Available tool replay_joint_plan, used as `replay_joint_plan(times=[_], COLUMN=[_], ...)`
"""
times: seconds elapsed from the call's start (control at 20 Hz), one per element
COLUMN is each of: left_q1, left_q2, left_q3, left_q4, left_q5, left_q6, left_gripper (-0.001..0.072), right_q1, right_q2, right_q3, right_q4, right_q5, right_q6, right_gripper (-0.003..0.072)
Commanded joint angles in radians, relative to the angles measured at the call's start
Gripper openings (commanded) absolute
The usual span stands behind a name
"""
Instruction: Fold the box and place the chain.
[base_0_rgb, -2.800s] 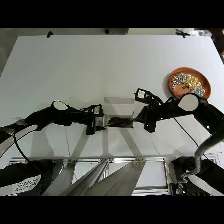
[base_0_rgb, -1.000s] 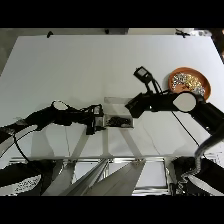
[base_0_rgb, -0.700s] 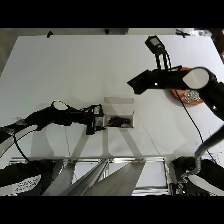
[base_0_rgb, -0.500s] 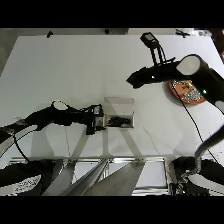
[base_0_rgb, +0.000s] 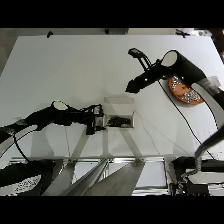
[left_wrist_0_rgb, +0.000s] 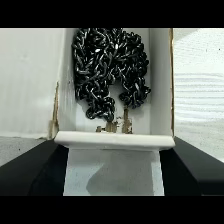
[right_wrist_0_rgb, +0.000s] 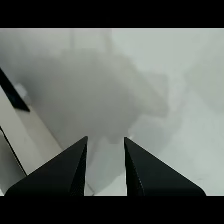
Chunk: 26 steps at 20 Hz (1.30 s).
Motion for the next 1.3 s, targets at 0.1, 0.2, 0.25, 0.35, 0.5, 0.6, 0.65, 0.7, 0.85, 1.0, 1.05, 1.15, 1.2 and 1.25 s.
replay_joint_plan(times=[0.1, 0.2, 0.25, 0.35, 0.5, 0.6, 0.65, 0.7, 0.85, 1.0, 1.05, 1.15, 1.2, 1.25], left_q1=[0.000, 0.000, 0.000, 0.000, 0.000, 0.000, 0.000, 0.000, 0.000, 0.000, 0.000, 0.000, 0.000, 0.000], left_q2=[0.000, 0.000, 0.000, 0.000, 0.000, 0.000, 0.000, 0.000, 0.000, 0.000, 0.000, 0.000, 0.000, 0.000], left_q3=[0.000, 0.000, 0.000, 0.000, 0.000, 0.000, 0.000, 0.000, 0.000, 0.000, 0.000, 0.000, 0.000, 0.000], left_q4=[0.000, 0.000, 0.000, 0.000, 0.000, 0.000, 0.000, 0.000, 0.000, 0.000, 0.000, 0.000, 0.000, 0.000], left_q5=[0.000, 0.000, 0.000, 0.000, 0.000, 0.001, 0.000, 0.000, 0.000, 0.000, 0.000, 0.000, 0.000, 0.000], left_q6=[0.000, 0.000, 0.000, 0.000, 0.000, 0.000, 0.000, 0.000, 0.000, 0.000, 0.000, 0.000, 0.000, 0.000], left_gripper=[0.0270, 0.0270, 0.0270, 0.0270, 0.0270, 0.0270, 0.0270, 0.0270, 0.0270, 0.0270, 0.0270, 0.0270, 0.0270, 0.0270], right_q1=[-0.001, -0.001, -0.001, -0.001, -0.001, 0.004, 0.012, 0.022, 0.082, 0.154, 0.176, 0.216, 0.233, 0.248], right_q2=[-0.028, -0.028, -0.028, -0.028, -0.028, -0.028, -0.028, -0.028, -0.028, -0.021, -0.011, 0.022, 0.042, 0.061], right_q3=[0.006, 0.006, 0.006, 0.006, 0.006, 0.006, 0.006, 0.006, 0.006, 0.006, 0.006, 0.006, 0.006, 0.006], right_q4=[0.008, 0.016, 0.017, 0.017, 0.040, 0.054, 0.054, 0.054, 0.051, 0.027, -0.001, -0.087, -0.131, -0.160], right_q5=[0.116, 0.153, 0.175, 0.203, 0.227, 0.248, 0.269, 0.283, 0.296, 0.291, 0.288, 0.264, 0.245, 0.229], right_q6=[-0.077, -0.084, -0.099, -0.110, -0.150, -0.162, -0.177, -0.180, -0.207, -0.232, -0.232, -0.232, -0.232, -0.232], right_gripper=[0.0258, 0.0258, 0.0258, 0.0258, 0.0258, 0.0258, 0.0258, 0.0258, 0.0259, 0.0260, 0.0269, 0.0334, 0.0343, 0.0343])
